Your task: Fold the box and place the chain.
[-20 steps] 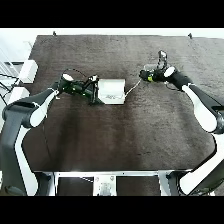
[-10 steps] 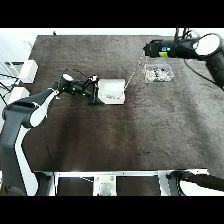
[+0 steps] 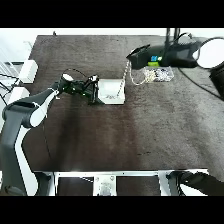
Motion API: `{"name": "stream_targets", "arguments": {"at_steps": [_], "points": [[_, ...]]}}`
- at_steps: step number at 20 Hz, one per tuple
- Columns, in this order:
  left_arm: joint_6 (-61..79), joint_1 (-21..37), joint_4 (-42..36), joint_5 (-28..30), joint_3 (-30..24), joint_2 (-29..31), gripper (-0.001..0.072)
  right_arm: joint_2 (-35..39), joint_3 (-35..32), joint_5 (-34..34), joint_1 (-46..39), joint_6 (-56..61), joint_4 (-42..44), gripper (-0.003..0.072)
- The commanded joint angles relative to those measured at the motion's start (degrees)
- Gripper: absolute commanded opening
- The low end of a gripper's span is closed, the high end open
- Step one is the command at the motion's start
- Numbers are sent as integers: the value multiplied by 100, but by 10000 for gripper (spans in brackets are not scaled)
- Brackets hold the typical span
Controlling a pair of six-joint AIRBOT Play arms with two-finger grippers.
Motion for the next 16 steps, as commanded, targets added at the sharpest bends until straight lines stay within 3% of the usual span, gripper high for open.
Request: {"name": "stream_targets", "arguments": {"at_steps": [1,5,9,12,16], "points": [[-22,0,0,-13,2,-2,363,39,-605,-643,240,389,-245,15],[-39,0,0,-11,2,-2,364,22,-1054,-1300,319,660,-201,15],[-37,0,0,-9,2,-2,363,-282,-1078,-1519,466,883,-197,15],[-37,0,0,-7,2,-2,363,-710,-1080,-1609,638,1270,-192,15],[-37,0,0,-7,2,-2,363,-1753,-1078,-2398,938,1370,-17,17]]}}
